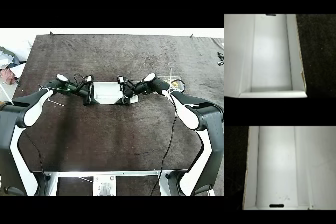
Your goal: Fold the box and place the chain.
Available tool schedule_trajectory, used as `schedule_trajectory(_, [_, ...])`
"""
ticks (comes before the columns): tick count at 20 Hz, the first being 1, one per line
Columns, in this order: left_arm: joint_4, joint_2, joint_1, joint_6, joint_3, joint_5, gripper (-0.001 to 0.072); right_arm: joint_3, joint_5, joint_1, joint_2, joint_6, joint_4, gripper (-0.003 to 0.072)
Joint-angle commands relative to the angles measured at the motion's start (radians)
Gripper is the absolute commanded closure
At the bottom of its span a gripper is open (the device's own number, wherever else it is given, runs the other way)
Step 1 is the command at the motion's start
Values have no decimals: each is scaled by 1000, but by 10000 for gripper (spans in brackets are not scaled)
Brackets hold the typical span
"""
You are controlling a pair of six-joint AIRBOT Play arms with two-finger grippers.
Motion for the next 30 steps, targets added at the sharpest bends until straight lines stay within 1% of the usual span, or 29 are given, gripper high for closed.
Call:
schedule_trajectory(1, [0, 1, -1, 2, 0, 0, 245, 0, 0, 0, 0, 0, 0, 301])
schedule_trajectory(20, [0, 1, -1, 2, 0, -1, 245, 1, 2, 0, 3, 0, 0, 300])
schedule_trajectory(21, [0, 1, -1, 2, 0, 0, 245, 1, -11, 0, 10, 0, 0, 234])
schedule_trajectory(22, [0, 1, -1, 2, 0, 0, 246, 1, -20, 0, 20, 0, 0, 85])
schedule_trajectory(25, [0, 1, -1, 2, 0, 0, 246, 1, -18, 0, 50, 0, -6, 86])
schedule_trajectory(28, [0, 1, -1, 2, 0, 0, 246, 1, -11, 0, 66, 0, -92, 86])
schedule_trajectory(30, [0, 1, -1, 2, 0, 0, 245, 1, 16, 0, 66, 1, -139, 86])
